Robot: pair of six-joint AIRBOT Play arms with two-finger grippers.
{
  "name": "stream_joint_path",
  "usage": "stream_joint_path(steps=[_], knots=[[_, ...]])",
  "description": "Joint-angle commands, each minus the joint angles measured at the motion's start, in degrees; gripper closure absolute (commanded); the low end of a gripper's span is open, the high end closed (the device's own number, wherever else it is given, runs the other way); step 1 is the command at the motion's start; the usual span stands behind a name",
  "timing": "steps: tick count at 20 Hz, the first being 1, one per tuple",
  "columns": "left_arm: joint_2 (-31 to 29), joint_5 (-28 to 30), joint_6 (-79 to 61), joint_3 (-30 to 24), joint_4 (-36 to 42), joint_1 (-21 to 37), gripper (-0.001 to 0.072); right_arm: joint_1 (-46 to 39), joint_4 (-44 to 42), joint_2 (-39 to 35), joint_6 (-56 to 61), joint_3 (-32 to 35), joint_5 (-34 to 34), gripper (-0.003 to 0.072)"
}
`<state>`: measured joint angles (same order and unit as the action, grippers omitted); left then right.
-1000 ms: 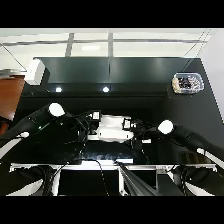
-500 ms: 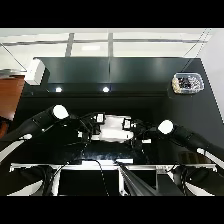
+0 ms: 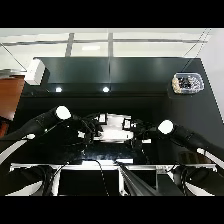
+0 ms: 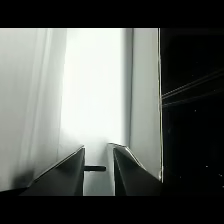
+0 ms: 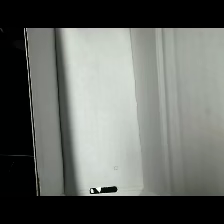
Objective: Fold the box and place the chain.
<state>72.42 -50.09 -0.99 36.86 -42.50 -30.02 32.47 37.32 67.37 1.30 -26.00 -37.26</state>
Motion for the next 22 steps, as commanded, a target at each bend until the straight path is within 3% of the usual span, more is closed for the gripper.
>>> stream_joint_path(steps=[1, 2, 3, 5, 6, 7, 8, 9, 10, 11, 12, 17, 19, 22], knots=[[0.0, -0.1, 0.0, 0.0, 0.0, 0.0, 0.0460, 0.0, 0.0, 0.0, 0.0, 0.0, 0.0, 0.0330], [0.0, -0.1, 0.0, 0.0, 0.0, 0.0, 0.0400, 0.0, 0.0, 0.0, 0.0, 0.0, 0.0, 0.0330], [0.0, -0.1, 0.0, 0.0, 0.0, 0.0, 0.0388, 0.0, 0.0, 0.0, 0.0, 0.0, 0.0, 0.0330], [0.0, -0.1, 0.0, 0.0, -0.1, 0.0, 0.0492, 0.0, 0.0, 0.0, 0.0, 0.0, 0.0, 0.0330], [0.0, -0.1, 0.0, 0.0, 0.0, 0.0, 0.0476, 0.0, 0.0, 0.0, 0.0, 0.0, 0.0, 0.0330], [0.0, -0.1, 0.0, 0.0, 0.0, 0.0, 0.0372, 0.0, 0.0, 0.0, 0.0, 0.0, 0.0, 0.0330], [0.0, -0.1, 0.0, 0.0, -0.1, 0.0, 0.0333, 0.0, 0.0, 0.0, 0.0, 0.0, 0.0, 0.0330], [0.0, -0.1, 0.0, 0.0, -0.1, 0.0, 0.0337, 0.0, 0.0, 0.0, 0.0, 0.0, 0.0, 0.0330], [0.0, -0.1, 0.0, 0.0, -0.1, 0.0, 0.0427, 0.0, 0.0, 0.0, 0.0, 0.0, 0.0, 0.0330], [0.0, -1.0, 0.1, 0.1, -0.3, 0.0, 0.0653, 0.0, 0.0, 0.0, 0.0, 0.0, 0.0, 0.0330], [-0.1, -2.7, 0.9, 0.3, -1.7, 0.1, 0.0683, 0.0, 0.0, 0.0, 0.0, 0.0, 0.0, 0.0330], [-6.6, -4.5, 18.7, 0.6, -14.6, 4.0, 0.0685, 0.0, 0.0, 0.0, 0.0, 0.0, 0.1, 0.0330], [-10.3, -5.9, 25.2, 0.6, -13.8, 9.2, 0.0684, 0.0, 0.0, 0.0, 0.0, 0.0, 0.1, 0.0330], [-12.6, -12.4, 39.8, 0.6, -13.7, 19.7, 0.0684, 0.0, 0.0, 0.0, 0.0, 0.0, 0.1, 0.0330]])
